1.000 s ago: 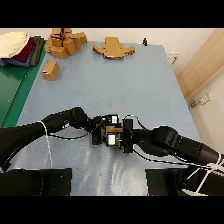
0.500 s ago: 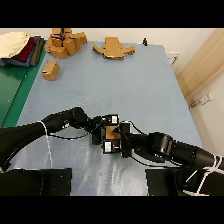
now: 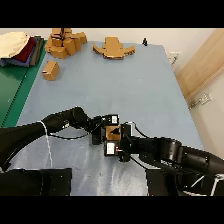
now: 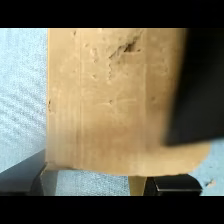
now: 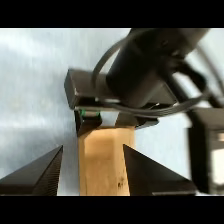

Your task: Fold the box.

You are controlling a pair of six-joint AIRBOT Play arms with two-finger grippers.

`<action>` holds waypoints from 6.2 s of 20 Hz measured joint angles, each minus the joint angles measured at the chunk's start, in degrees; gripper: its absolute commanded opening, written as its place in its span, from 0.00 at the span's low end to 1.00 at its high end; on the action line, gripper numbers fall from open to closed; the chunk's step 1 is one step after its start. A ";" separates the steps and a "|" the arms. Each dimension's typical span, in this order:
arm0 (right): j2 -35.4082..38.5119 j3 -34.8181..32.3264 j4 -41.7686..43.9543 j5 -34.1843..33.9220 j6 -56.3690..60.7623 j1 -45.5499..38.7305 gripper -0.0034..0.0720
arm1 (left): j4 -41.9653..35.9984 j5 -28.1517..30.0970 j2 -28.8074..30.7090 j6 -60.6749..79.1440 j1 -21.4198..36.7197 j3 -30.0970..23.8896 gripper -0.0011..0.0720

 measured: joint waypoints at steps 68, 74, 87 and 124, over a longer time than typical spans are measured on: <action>-8.24 -0.07 0.59 2.56 -7.28 -4.96 0.72 | -0.02 0.00 -0.02 0.00 0.00 0.00 0.54; -6.84 -0.07 2.10 2.54 -7.54 -4.94 0.74 | 0.00 0.00 -0.02 0.00 0.00 0.00 0.54; 0.42 -0.09 5.68 2.23 -5.95 -6.82 0.74 | -0.39 0.11 -0.02 -0.42 0.02 0.00 0.54; -8.24 -0.46 -2.10 2.03 -6.84 -5.62 0.66 | -0.02 0.00 -0.02 0.00 0.00 0.00 0.54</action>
